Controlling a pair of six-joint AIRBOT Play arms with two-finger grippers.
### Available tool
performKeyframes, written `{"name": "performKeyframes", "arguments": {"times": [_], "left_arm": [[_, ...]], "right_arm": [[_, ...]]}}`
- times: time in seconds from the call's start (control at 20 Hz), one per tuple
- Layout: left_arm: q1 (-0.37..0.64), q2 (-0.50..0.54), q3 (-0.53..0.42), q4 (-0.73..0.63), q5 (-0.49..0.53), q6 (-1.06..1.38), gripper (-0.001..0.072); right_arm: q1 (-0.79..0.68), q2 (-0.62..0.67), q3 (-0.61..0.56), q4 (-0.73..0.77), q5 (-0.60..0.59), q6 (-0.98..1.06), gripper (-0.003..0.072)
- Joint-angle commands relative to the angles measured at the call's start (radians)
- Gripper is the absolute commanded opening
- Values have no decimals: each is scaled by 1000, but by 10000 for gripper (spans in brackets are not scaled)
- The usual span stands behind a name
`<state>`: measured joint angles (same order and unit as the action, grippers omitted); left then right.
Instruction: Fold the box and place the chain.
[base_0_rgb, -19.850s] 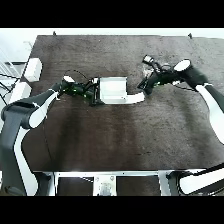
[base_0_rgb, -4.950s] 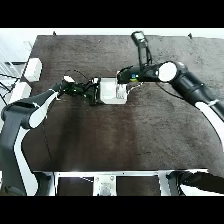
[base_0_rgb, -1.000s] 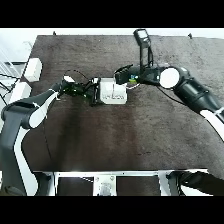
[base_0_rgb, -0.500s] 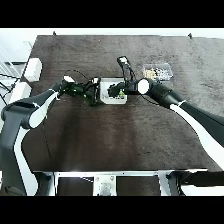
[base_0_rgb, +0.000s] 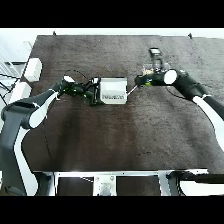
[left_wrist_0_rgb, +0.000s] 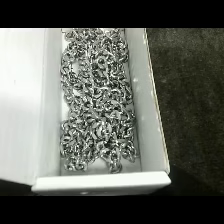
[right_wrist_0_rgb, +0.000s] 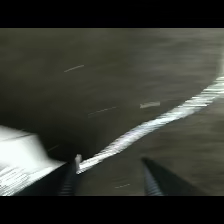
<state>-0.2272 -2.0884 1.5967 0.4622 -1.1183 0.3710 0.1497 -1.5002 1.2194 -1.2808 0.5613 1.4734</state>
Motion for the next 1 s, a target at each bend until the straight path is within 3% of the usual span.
{"name": "performKeyframes", "arguments": {"times": [0.0, 0.2, 0.45, 0.5, 0.65, 0.7, 0.75, 0.95], "left_arm": [[-1, 0, 0, 0, 0, 0, 419], [-1, 0, 0, 0, 0, 0, 419], [-1, 0, 0, 0, 0, 0, 419], [-1, 0, 0, 0, 0, 0, 419], [-1, 0, 0, 0, 0, 0, 419], [-1, 0, 0, 0, 0, 0, 419], [-1, 0, 0, 0, 0, 0, 419], [-1, 0, 0, 0, 0, 0, 419]], "right_arm": [[-127, -76, -5, 101, -114, 36, 488], [-106, -238, 100, 259, -119, -61, 475], [-89, -390, 228, 280, -119, -60, 457], [-89, -404, 240, 280, -119, -60, 382], [-89, -410, 241, 279, -121, -60, 317], [-89, -412, 241, 272, -121, -68, 216], [-89, -412, 241, 267, -122, -72, 39], [-89, -365, 243, 264, -95, -78, 17]]}}
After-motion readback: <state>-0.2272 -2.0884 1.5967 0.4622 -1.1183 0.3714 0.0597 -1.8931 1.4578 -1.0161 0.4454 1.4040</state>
